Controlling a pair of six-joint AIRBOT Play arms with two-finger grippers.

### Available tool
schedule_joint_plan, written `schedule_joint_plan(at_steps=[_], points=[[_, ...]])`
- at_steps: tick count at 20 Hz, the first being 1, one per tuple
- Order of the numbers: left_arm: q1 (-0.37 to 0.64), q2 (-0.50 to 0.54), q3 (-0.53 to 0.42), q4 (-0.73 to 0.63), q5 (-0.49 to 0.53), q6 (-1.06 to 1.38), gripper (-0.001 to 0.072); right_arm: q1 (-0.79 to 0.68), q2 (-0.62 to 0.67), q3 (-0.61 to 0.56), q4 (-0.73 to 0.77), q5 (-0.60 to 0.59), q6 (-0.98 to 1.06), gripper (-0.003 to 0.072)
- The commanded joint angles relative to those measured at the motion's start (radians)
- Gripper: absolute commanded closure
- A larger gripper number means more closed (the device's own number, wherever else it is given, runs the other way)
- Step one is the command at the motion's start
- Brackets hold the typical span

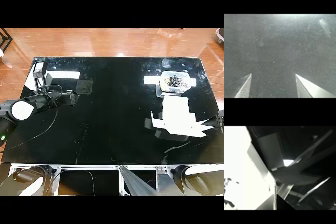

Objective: Fold the box and place the chain.

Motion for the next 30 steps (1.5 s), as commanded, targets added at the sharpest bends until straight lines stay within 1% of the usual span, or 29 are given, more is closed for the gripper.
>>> schedule_joint_plan(at_steps=[1, 6, 10, 12, 15, 16, 18, 19, 21, 23, 24, 26, 27, 28, 30], points=[[0.0, 0.0, 0.001, 0.0, 0.005, 0.0, 0.0082, 0.017, 0.0, -0.011, 0.083, 0.023, -0.018, 0.0663], [0.0, 0.0, 0.001, -0.001, 0.037, 0.0, 0.0082, 0.142, 0.003, -0.067, 0.18, 0.077, -0.019, 0.0663], [0.0, -0.002, 0.001, -0.016, 0.036, 0.0, 0.0082, 0.27, 0.034, -0.151, 0.294, 0.078, -0.049, 0.0663], [-0.011, -0.004, 0.001, -0.048, 0.036, 0.0, 0.0082, 0.338, 0.085, -0.22, 0.381, 0.047, -0.074, 0.0663], [-0.064, -0.011, 0.0, -0.059, 0.039, 0.015, 0.0082, 0.459, 0.239, -0.357, 0.501, -0.067, -0.102, 0.0663], [-0.076, -0.019, 0.0, -0.063, 0.031, 0.014, 0.0083, 0.504, 0.308, -0.41, 0.541, -0.126, -0.11, 0.0663], [-0.066, -0.05, 0.0, -0.099, -0.015, -0.024, 0.0084, 0.599, 0.475, -0.525, 0.601, -0.285, -0.105, 0.0663], [-0.048, -0.072, 0.0, -0.126, -0.045, -0.055, 0.0086, 0.644, 0.568, -0.583, 0.596, -0.378, -0.068, 0.0663], [-0.015, -0.111, 0.0, -0.177, -0.082, -0.078, 0.0085, 0.718, 0.744, -0.689, 0.533, -0.539, 0.048, 0.0663], [0.014, -0.159, 0.001, -0.259, -0.127, -0.031, 0.0085, 0.772, 0.906, -0.784, 0.502, -0.635, 0.089, 0.0663], [0.032, -0.187, 0.001, -0.332, -0.167, 0.034, 0.0084, 0.792, 0.976, -0.821, 0.497, -0.651, 0.084, 0.0663], [0.065, -0.248, 0.001, -0.553, -0.263, 0.257, 0.0084, 0.823, 1.087, -0.882, 0.497, -0.646, 0.092, 0.0663], [0.079, -0.272, 0.001, -0.664, -0.295, 0.378, 0.0084, 0.842, 1.125, -0.901, 0.498, -0.63, 0.095, 0.0663], [0.091, -0.288, 0.001, -0.747, -0.314, 0.473, 0.0084, 0.861, 1.145, -0.91, 0.494, -0.61, 0.096, 0.0663], [0.113, -0.324, 0.001, -0.837, -0.365, 0.608, 0.0083, 0.906, 1.151, -0.912, 0.499, -0.584, 0.105, 0.0663]])
